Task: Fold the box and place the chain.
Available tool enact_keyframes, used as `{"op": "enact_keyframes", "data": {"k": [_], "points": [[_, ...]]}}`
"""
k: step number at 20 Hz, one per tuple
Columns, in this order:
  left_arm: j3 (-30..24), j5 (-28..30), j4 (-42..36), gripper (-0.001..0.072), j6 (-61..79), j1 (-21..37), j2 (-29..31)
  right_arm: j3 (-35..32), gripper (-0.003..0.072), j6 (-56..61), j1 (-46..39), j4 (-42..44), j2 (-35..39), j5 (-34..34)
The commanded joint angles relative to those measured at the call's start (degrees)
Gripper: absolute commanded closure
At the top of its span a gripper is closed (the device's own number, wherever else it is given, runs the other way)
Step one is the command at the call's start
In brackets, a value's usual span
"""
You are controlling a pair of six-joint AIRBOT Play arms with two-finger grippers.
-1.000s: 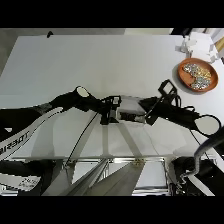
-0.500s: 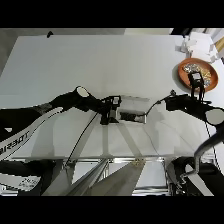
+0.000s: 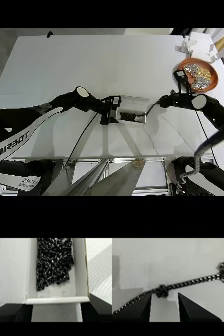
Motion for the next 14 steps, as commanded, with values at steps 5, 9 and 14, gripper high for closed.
{"op": "enact_keyframes", "data": {"k": [5, 9, 14], "points": [[0.0, 0.0, 0.0, 0.0504, 0.0, 0.0, 0.0, 1.9, 0.0368, 3.5, 2.6, -2.4, -6.3, 0.8], [0.0, 0.0, 0.0, 0.0504, 0.0, 0.0, 0.0, 1.9, 0.037, 6.1, 2.6, -3.1, -6.3, 0.2], [0.0, 0.0, 0.0, 0.0504, 0.0, 0.0, 0.0, 1.9, 0.0401, 6.5, 2.6, -3.8, -6.3, 0.2]]}}
